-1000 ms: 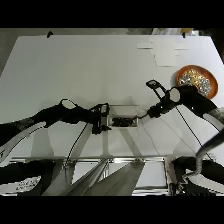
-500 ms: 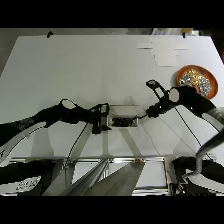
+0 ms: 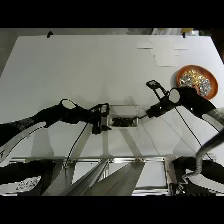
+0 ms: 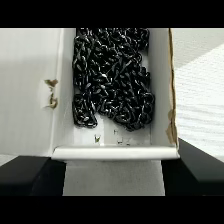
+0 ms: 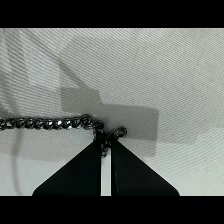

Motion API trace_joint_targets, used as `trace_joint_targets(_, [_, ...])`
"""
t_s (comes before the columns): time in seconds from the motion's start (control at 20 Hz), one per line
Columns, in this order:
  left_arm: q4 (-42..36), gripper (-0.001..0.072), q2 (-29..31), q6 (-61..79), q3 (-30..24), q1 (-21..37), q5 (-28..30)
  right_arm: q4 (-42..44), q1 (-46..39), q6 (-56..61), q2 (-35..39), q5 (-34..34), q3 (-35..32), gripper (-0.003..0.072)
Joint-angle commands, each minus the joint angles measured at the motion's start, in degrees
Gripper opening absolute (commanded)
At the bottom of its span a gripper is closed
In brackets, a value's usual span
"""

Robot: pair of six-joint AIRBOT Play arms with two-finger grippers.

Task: Fold the box and place the chain.

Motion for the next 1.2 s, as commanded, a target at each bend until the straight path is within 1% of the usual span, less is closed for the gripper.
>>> trace_joint_targets(0.0, [0.0, 0.0221, 0.0, 0.0, 0.0, 0.0, 0.0, -0.9, 0.0, -0.1, 0.8, 3.3, -0.1, 0.0013])
trace_joint_targets(0.2, [0.0, 0.0221, 0.0, 0.0, 0.0, 0.0, 0.0, 0.2, 0.0, -0.2, 5.9, 4.0, 0.0, 0.0013])
trace_joint_targets(0.25, [0.0, 0.0221, 0.0, 0.0, 0.0, 0.0, 0.0, 2.8, 0.0, -1.3, 7.6, 4.0, 0.0, 0.0013])
trace_joint_targets(0.35, [0.0, 0.0221, 0.0, 0.0, 0.0, 0.0, 0.0, 12.4, 0.5, -8.4, 11.0, 4.2, 0.0, 0.0013])
trace_joint_targets(0.45, [0.0, 0.0221, 0.0, 0.0, 0.0, 0.0, 0.0, 20.8, 2.6, -16.0, 14.7, 4.7, 0.0, 0.0013])
trace_joint_targets(0.55, [0.0, 0.0221, 0.0, 0.0, 0.0, 0.0, 0.0, 26.1, 5.6, -21.8, 17.9, 5.3, 0.0, 0.0014])
trace_joint_targets(0.65, [0.0, 0.0221, 0.0, 0.0, 0.0, 0.0, 0.0, 30.6, 8.2, -25.2, 20.2, 4.8, 0.0, 0.0014])
trace_joint_targets(0.8, [0.0, 0.0221, 0.0, 0.0, 0.0, 0.0, 0.0, 38.8, 10.3, -30.7, 22.1, 4.2, 0.0, 0.0014])
trace_joint_targets(1.0, [0.0, 0.0221, 0.0, 0.0, 0.0, 0.0, 0.0, 48.0, 10.6, -36.6, 22.5, 1.7, 0.0, 0.0014])
trace_joint_targets(1.15, [0.0, 0.0221, 0.0, 0.0, 0.0, 0.0, 0.0, 51.3, 10.6, -38.0, 22.5, -1.7, 0.0, 0.0014])
